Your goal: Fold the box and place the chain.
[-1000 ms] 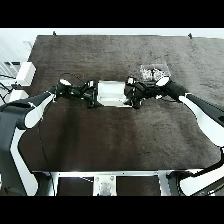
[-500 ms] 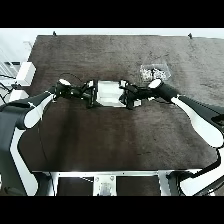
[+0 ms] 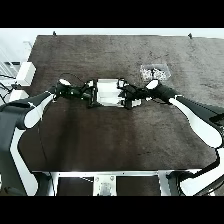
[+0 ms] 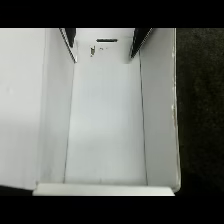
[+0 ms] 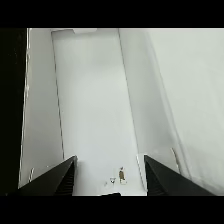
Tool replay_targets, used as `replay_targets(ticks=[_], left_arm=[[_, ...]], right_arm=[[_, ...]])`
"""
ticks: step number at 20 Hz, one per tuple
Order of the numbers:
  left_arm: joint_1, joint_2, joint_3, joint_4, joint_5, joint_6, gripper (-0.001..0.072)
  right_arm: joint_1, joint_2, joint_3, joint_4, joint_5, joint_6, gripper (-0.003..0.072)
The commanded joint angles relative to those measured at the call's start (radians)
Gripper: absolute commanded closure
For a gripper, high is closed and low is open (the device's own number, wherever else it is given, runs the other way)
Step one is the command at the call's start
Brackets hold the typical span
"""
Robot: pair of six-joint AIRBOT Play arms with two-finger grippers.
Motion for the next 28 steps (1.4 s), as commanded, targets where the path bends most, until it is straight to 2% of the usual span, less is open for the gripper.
replay_targets(ticks=[1,3,4,5,6,7,9,11,16,20,23,28], left_arm=[[0.000,-0.001,0.000,0.000,-0.001,-0.001,0.0361],[0.000,-0.001,0.000,0.000,-0.001,-0.001,0.0361],[0.000,-0.001,0.000,0.000,-0.001,-0.001,0.0361],[0.000,-0.001,0.000,0.000,-0.001,-0.001,0.0361],[0.000,-0.001,0.000,0.000,-0.001,-0.001,0.0361],[0.000,-0.001,0.000,0.000,-0.001,-0.001,0.0361],[0.000,-0.001,0.000,0.000,-0.001,-0.001,0.0361],[0.000,-0.001,0.000,0.000,-0.002,-0.001,0.0361],[0.000,-0.001,0.000,0.000,-0.001,-0.001,0.0360],[0.000,-0.001,0.000,0.000,-0.001,-0.001,0.0361],[0.000,-0.001,0.000,0.001,-0.001,-0.001,0.0361],[0.000,-0.001,0.000,0.000,-0.001,-0.001,0.0361]], right_arm=[[0.000,0.000,0.000,-0.003,-0.013,0.007,0.0050],[0.000,0.000,0.000,-0.008,-0.013,0.014,0.0051],[0.000,0.000,0.000,-0.013,-0.010,0.019,0.0134],[0.000,0.002,0.000,-0.034,-0.009,0.045,0.0393],[0.000,0.005,0.000,-0.065,0.004,0.084,0.0543],[0.000,0.011,0.000,-0.106,0.036,0.114,0.0548],[0.000,0.032,0.000,-0.181,0.113,0.175,0.0642],[-0.003,0.069,0.000,-0.246,0.140,0.282,0.0677],[-0.068,0.216,0.000,-0.254,0.136,0.481,0.0678],[-0.207,0.312,-0.001,-0.254,0.137,0.809,0.0678],[-0.321,0.317,-0.023,-0.253,0.143,1.047,0.0679],[-0.360,0.270,-0.105,-0.243,0.140,1.174,0.0678]])
